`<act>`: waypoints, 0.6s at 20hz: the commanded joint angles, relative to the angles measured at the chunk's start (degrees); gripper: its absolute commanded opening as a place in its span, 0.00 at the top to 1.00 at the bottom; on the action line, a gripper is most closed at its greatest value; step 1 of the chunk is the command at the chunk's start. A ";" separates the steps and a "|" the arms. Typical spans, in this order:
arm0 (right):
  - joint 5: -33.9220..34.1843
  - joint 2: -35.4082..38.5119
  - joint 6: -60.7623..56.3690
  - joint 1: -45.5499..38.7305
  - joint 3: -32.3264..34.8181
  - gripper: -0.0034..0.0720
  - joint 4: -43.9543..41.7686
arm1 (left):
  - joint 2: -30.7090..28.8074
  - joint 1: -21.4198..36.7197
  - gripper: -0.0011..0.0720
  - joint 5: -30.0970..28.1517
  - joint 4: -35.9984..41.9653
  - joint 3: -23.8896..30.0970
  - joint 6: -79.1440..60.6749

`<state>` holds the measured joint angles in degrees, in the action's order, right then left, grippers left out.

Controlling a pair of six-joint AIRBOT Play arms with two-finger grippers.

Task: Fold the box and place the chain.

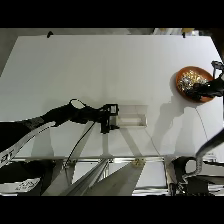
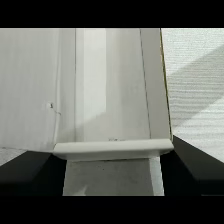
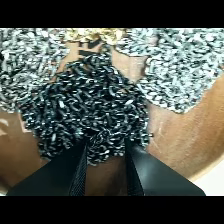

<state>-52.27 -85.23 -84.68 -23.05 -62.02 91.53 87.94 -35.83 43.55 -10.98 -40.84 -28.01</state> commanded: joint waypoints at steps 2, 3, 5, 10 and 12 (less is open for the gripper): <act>0.59 -0.04 1.40 -0.59 0.00 0.61 -2.29 | 0.00 0.02 0.78 0.00 0.00 0.00 -0.02; 0.79 -0.04 1.40 -0.59 0.00 0.61 -2.97 | 0.00 0.02 0.78 0.00 0.00 0.00 -0.02; 0.79 -0.33 1.40 -0.59 0.00 0.61 -3.76 | 0.00 0.02 0.78 0.00 0.00 0.00 -0.02; -3.58 -3.08 1.18 -0.59 0.00 0.85 -5.42 | 0.00 0.02 0.78 0.00 0.00 0.00 -0.02; -4.61 -2.16 1.22 -0.59 0.00 0.93 -5.14 | 0.00 0.02 0.78 -0.02 0.00 0.00 -0.02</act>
